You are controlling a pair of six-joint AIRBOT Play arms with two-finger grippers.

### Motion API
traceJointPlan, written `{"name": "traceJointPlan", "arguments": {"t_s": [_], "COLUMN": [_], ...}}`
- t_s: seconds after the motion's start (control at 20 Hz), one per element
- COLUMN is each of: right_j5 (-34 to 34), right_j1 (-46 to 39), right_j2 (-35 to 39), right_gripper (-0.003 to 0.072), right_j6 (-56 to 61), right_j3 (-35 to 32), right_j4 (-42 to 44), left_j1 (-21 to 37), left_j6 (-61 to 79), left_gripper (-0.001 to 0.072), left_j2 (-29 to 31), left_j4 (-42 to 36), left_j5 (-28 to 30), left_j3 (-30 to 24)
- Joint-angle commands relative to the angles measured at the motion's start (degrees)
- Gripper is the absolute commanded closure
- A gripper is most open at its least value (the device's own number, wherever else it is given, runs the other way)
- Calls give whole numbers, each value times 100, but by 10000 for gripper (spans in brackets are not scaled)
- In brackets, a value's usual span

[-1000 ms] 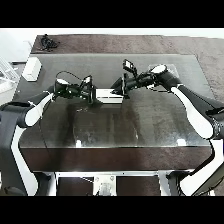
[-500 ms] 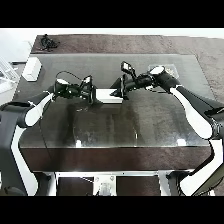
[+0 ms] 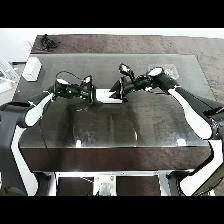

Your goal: Fold the box and place the chain.

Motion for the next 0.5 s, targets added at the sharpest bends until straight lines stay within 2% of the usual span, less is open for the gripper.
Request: {"name": "traceJointPlan", "arguments": {"t_s": [0.0,0.15,0.45], "right_j5": [-125,-365,-413], "right_j1": [11,11,13], "right_j2": [2,2,9], "right_gripper": [312,312,322], "right_j6": [13,11,-111], "right_j3": [-20,-20,76], "right_j4": [-24,-22,92], "left_j1": [4,4,4], "left_j6": [0,0,0], "left_gripper": [420,420,420], "left_j2": [4,4,4], "left_j4": [0,0,0], "left_j5": [2,0,0], "left_j3": [2,2,2]}}
